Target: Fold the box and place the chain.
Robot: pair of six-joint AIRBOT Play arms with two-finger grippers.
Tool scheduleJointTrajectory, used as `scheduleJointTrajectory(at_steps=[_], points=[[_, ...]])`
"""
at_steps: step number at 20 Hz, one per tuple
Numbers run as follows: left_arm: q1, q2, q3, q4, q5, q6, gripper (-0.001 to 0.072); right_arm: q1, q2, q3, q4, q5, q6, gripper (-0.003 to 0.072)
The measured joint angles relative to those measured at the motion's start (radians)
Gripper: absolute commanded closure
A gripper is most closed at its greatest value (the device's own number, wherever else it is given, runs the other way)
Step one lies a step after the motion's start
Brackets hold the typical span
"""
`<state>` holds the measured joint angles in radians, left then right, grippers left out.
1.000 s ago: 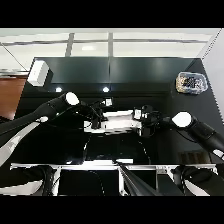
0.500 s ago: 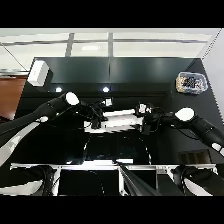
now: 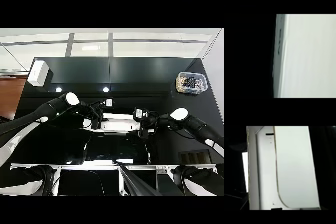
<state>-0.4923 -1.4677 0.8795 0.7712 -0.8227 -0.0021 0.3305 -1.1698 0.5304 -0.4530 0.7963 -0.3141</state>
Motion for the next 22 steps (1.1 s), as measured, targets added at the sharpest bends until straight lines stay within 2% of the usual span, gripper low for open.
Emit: scheduleJointTrajectory(at_steps=[8,22], points=[[0.0,0.0,0.0,-0.001,0.001,-0.003,0.0684,0.003,-0.064,-0.002,-0.035,-0.02,-0.003,-0.0011],[0.0,0.0,0.0,-0.002,0.001,-0.004,0.0684,0.01,-0.077,-0.002,-0.064,-0.056,0.034,-0.0011]])
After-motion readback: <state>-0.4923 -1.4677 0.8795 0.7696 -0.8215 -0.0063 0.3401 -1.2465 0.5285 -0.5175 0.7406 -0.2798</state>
